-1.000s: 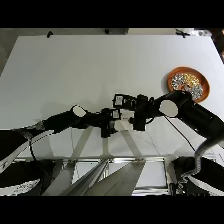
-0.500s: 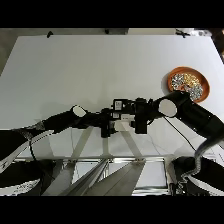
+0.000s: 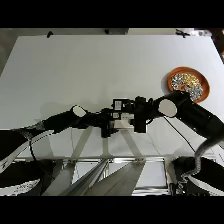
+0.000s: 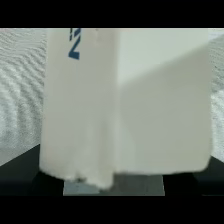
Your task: Fold the box and place the chain.
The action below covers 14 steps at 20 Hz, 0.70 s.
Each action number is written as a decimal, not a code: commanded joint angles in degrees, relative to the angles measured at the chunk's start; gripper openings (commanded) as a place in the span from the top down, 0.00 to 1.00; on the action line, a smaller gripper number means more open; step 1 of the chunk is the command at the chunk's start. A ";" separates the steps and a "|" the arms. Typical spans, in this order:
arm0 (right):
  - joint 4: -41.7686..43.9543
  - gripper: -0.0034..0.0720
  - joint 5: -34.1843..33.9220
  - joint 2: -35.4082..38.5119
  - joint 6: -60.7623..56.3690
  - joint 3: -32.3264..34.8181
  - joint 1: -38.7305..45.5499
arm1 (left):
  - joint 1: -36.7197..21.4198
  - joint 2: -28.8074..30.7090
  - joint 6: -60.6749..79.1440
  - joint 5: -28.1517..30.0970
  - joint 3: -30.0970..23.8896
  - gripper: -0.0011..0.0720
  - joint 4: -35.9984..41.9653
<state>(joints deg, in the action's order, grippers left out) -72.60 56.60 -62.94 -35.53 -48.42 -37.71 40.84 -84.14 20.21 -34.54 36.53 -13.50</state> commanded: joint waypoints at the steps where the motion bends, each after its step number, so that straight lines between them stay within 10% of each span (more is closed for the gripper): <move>1: -0.28 0.53 -1.11 -0.07 0.00 0.57 -0.02 | -0.04 0.04 0.13 0.02 -0.02 0.70 -0.04; 14: -0.66 0.66 -2.89 -0.07 -0.63 1.81 -0.02 | -0.04 0.04 0.13 0.02 -0.02 0.70 -0.04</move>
<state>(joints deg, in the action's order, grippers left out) -73.21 53.82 -62.96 -36.03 -46.72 -37.74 40.82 -84.14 20.29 -34.37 36.53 -13.47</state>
